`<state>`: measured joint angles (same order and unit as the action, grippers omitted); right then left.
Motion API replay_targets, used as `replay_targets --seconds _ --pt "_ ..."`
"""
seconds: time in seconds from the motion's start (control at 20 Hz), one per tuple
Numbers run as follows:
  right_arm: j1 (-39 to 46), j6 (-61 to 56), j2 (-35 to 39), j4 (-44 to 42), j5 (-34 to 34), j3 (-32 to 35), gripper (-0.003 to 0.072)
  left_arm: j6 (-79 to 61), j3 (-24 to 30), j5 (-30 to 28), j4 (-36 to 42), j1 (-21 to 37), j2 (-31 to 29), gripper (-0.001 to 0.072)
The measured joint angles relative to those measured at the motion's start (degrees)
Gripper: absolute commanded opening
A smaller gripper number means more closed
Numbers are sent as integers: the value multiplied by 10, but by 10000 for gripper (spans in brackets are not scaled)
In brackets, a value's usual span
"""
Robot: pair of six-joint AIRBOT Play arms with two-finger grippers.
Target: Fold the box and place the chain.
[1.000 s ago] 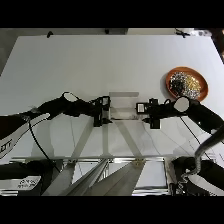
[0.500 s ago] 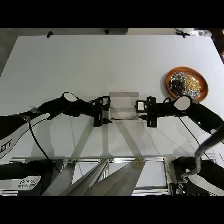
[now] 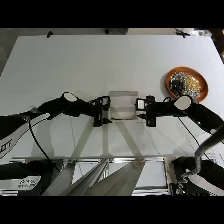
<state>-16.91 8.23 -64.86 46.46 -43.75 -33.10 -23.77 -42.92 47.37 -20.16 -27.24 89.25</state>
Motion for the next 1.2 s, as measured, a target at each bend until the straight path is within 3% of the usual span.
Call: replay_targets --seconds 0.45,0.55,1.0,1.05,1.15,1.2 --pt "0 1 -41 -19 6 0 212 0 0 0 0 0 0 271" --pt "0 6 -44 -30 6 0 149 0 0 0 0 0 0 271" --pt "-1 66 -61 -103 0 0 159 0 0 0 0 0 0 271" --pt "-1 67 -65 -104 -1 0 209 0 0 0 0 0 0 271" --pt "-1 69 -73 -109 -3 0 423 0 0 0 0 0 0 271" --pt "-1 71 -75 -109 -4 0 452 0 0 0 0 0 0 271"
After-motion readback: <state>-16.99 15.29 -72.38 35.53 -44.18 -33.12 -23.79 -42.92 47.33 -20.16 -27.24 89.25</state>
